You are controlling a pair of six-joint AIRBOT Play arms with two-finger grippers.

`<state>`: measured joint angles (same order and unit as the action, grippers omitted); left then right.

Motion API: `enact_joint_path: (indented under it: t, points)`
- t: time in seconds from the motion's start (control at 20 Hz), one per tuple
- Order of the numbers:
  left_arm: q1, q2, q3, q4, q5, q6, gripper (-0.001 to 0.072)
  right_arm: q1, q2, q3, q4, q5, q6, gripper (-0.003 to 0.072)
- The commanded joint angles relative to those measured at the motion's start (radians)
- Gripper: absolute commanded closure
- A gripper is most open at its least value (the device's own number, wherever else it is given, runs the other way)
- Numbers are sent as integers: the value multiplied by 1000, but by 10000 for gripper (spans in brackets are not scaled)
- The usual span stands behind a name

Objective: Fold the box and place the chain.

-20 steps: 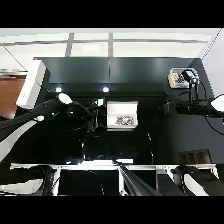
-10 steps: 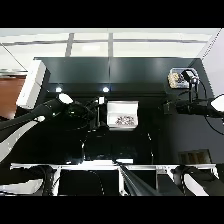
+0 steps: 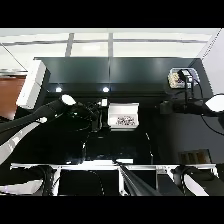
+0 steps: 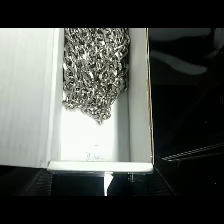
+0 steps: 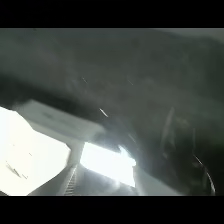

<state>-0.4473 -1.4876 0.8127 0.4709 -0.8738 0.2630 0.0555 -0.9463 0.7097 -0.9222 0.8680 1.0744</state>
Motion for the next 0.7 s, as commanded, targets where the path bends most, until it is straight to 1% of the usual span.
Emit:
enact_joint_path:
  t: [0.0, 0.2, 0.25, 0.35, 0.4, 0.55, 0.65]
  points:
    - [-2, -1, 0, 0, 3, 2, 245, 118, -58, 15, 104, -163, 29, 47]
    - [-2, -1, 0, 0, 3, 2, 245, 198, -240, 140, 254, -281, 27, 47]
    - [-2, -1, 0, 0, 3, 2, 245, 209, -287, 177, 266, -258, 11, 48]
    - [-1, -1, 0, 0, 3, 2, 245, 231, -349, 210, 262, -145, -48, 48]
    - [-1, -1, 0, 0, 3, 2, 245, 235, -355, 210, 244, -76, -105, 49]
    - [-1, -1, 0, 0, 3, 2, 244, 217, -313, 224, 106, 141, -210, 49]
    - [-1, -1, 0, 0, 3, 2, 244, 216, -278, 224, 36, 190, -319, 49]
